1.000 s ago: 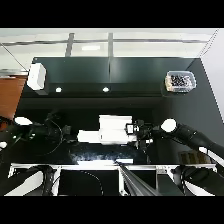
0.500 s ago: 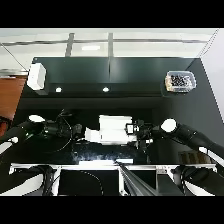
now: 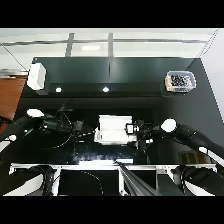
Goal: Fold the box and place the chain.
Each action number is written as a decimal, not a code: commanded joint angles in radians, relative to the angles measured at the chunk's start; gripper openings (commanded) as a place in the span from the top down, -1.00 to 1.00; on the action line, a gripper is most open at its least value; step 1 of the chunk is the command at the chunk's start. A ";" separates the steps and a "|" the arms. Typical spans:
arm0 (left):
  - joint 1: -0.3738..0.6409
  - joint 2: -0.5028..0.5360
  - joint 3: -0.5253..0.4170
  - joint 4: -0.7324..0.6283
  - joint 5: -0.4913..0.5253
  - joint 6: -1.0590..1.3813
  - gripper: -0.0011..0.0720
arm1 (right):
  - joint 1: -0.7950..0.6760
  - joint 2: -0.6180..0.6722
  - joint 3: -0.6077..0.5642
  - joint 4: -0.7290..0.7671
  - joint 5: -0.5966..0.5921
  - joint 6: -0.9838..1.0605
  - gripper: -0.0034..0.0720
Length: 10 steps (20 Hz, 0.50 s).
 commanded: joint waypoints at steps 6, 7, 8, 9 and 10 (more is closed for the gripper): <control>-0.173 0.002 0.015 0.004 0.140 -0.003 -0.50 | 0.000 -0.001 -0.001 0.000 0.000 0.000 -0.40; -0.187 0.002 0.021 0.003 0.163 -0.005 -0.50 | 0.000 -0.001 -0.001 0.000 0.000 0.000 -0.40; -0.199 0.002 0.027 0.003 0.179 -0.005 -0.50 | 0.000 -0.001 -0.001 0.000 0.000 0.000 -0.40; -0.207 0.002 0.033 0.003 0.189 -0.005 -0.51 | 0.000 -0.001 -0.001 0.000 0.000 0.000 -0.40; -0.213 0.002 0.039 0.002 0.195 -0.005 -0.51 | 0.000 -0.001 -0.001 0.000 0.000 0.001 -0.40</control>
